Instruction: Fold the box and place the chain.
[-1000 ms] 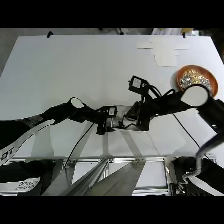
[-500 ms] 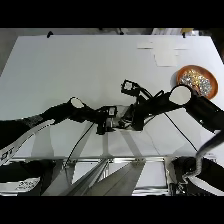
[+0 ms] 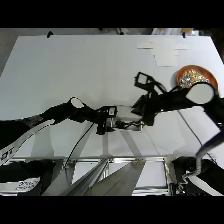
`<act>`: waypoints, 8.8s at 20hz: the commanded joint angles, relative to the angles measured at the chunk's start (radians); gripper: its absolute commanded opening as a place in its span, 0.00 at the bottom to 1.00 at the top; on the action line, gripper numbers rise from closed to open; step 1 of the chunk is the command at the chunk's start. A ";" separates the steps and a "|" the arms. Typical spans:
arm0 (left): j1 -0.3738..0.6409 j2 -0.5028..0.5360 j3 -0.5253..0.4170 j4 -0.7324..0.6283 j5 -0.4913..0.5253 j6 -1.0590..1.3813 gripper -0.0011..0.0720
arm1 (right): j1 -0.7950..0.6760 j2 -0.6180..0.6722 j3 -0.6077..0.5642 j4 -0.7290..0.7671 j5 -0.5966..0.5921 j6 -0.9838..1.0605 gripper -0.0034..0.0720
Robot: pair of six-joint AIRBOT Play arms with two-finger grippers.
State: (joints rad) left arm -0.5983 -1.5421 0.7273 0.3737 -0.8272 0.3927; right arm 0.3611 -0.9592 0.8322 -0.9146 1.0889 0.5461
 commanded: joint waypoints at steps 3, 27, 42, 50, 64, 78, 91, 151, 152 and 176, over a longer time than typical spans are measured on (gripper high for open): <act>0.000 0.000 0.000 0.000 0.000 0.000 0.51 | -0.167 0.040 -0.068 -0.080 0.024 -0.215 0.18; 0.000 0.000 0.000 0.000 0.000 0.000 0.51 | -0.182 -0.078 -0.460 0.216 -0.316 -0.922 0.33; 0.000 0.000 0.000 0.000 0.000 0.000 0.51 | -0.182 0.102 -0.410 -0.023 -0.177 -0.467 0.07; 0.000 0.000 0.000 0.000 0.000 0.000 0.51 | -0.181 0.177 -0.059 -0.036 0.183 0.032 0.07; 0.000 0.000 0.000 0.000 0.000 0.000 0.51 | 0.039 0.114 0.087 0.161 0.076 0.053 0.07; 0.000 0.000 0.000 0.000 0.000 0.000 0.51 | 0.106 -0.122 -0.153 0.093 -0.150 0.063 0.20; 0.000 0.000 0.000 0.000 0.000 0.000 0.51 | -0.262 0.140 -0.173 -0.003 -0.022 -0.196 0.10; 0.000 0.000 0.000 0.000 0.000 0.000 0.51 | -0.130 0.208 -0.218 0.391 0.019 -0.285 0.07; 0.000 0.000 0.000 0.000 0.000 0.000 0.51 | -0.088 0.192 -0.218 0.390 -0.033 -0.285 0.07; 0.000 0.000 0.000 0.000 0.000 0.000 0.51 | -0.122 0.100 -0.214 -0.096 -0.025 -0.266 0.18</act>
State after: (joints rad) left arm -0.5983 -1.5421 0.7273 0.3737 -0.8276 0.3923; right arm 0.3328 -0.9337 0.6170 -0.8101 0.9756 0.2840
